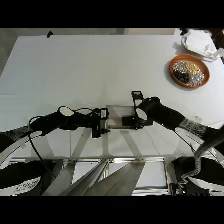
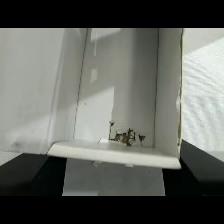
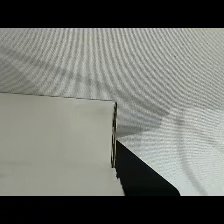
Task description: Fold the box and place the chain.
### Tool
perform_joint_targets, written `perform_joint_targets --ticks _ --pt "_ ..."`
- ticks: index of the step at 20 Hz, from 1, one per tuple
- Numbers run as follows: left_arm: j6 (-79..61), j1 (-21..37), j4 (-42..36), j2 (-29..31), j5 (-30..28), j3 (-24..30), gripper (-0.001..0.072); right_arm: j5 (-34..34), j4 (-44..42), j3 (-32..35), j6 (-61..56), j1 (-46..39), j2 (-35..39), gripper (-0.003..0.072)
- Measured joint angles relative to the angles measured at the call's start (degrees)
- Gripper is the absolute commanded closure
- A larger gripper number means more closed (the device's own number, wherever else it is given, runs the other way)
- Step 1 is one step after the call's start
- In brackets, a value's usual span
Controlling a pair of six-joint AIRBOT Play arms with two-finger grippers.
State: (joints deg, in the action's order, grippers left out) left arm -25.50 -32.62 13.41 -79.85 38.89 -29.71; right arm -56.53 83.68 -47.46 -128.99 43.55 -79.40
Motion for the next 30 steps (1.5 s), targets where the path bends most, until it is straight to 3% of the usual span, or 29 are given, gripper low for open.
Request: perform_joint_targets --ticks 1,4,14,17,18,19,24,30 --pt "-0.04 0.00 0.02 0.00 0.02 0.00 0.0698 0.79 -0.46 -0.02 0.15 0.07 0.00 0.0281" --pt "0.04 0.00 -0.07 0.00 -0.02 0.00 0.0698 0.66 0.94 0.09 1.55 0.11 0.98 0.0276" --pt "0.22 0.11 0.37 -0.07 -0.22 0.00 0.0698 -16.02 19.08 0.13 6.88 -0.39 17.55 0.0275" --pt "0.04 0.04 0.48 -0.02 -0.15 0.02 0.0698 -14.14 18.12 0.04 8.24 -1.99 23.30 0.0254" --pt "0.04 0.04 0.42 -0.02 -0.07 0.02 0.0698 -13.88 18.12 0.04 8.98 -3.10 24.57 0.0182" --pt "0.04 0.04 0.39 -0.02 0.04 0.02 0.0698 -13.57 17.00 0.02 10.38 -4.04 25.29 0.0161" --pt "0.04 0.04 0.28 -0.02 0.42 0.04 0.0698 -11.13 11.30 0.09 15.32 -7.80 26.69 0.0163" --pt "0.04 0.04 0.17 -0.02 0.66 0.04 0.0698 -10.56 11.45 0.46 21.29 -12.55 24.48 0.0171"
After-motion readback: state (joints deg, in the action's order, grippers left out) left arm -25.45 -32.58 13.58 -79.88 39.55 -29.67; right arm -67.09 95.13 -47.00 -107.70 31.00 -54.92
